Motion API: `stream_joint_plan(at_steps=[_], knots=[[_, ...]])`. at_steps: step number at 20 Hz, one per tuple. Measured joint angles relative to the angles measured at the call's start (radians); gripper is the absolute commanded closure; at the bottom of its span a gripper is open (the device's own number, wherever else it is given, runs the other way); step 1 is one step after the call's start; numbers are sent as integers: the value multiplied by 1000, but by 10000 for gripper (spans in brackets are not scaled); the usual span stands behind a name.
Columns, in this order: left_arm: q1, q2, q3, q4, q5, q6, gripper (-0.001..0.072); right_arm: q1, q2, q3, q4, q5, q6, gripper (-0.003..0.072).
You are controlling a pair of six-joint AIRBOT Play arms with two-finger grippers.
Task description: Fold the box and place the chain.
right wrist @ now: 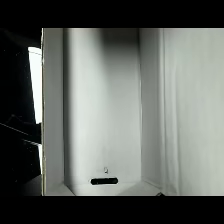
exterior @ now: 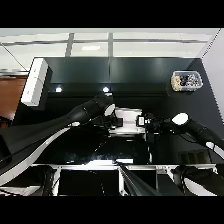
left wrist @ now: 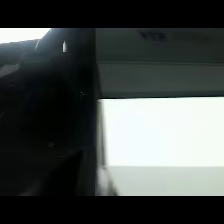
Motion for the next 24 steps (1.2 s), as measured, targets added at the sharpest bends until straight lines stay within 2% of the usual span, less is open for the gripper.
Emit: stream_joint_plan(at_steps=[4,5,6,7,12,22,23,24], knots=[[-9,-5,1,7,6,-6,684,0,0,0,1,4,1,458],[-10,-6,1,8,6,-8,684,0,0,0,2,8,4,343],[-10,-6,1,10,7,-8,684,0,1,0,2,11,12,182],[-11,-7,1,10,7,-7,684,0,5,0,2,13,26,-16],[-9,-7,1,12,11,-16,684,-1,69,-1,-6,2,105,-18],[-1,-8,2,32,-3,-39,684,-2,118,0,-157,11,120,-14],[-1,-8,2,32,-4,-39,683,-2,118,-1,-164,11,119,71],[-1,-8,2,33,-5,-39,684,-2,119,-1,-172,11,116,85]])
